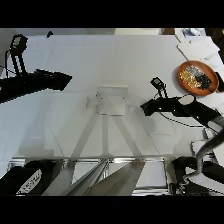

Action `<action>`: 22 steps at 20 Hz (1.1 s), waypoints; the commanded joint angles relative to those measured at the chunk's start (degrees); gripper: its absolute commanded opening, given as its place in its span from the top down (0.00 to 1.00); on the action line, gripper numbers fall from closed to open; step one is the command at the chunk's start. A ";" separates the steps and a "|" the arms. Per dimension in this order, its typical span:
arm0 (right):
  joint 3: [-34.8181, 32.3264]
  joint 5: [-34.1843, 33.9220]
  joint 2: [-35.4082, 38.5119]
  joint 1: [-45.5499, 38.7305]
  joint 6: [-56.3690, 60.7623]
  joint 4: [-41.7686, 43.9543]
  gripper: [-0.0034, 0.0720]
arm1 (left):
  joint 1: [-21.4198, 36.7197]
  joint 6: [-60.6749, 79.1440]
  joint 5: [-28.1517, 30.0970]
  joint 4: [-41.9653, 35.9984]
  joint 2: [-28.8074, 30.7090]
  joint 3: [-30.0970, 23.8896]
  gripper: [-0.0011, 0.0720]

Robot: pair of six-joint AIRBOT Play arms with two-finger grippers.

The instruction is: Fold the box and place the chain.

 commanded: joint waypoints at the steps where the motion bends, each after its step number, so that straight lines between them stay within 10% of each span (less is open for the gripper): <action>1: -0.04 -1.75 -1.29 0.00 -1.16 1.40 0.94 | -0.02 0.00 0.02 0.00 -0.02 0.02 0.04; 22: -0.04 -1.73 -1.29 0.00 -1.16 1.38 0.94 | -0.02 3.61 2.27 0.07 -0.02 0.02 0.04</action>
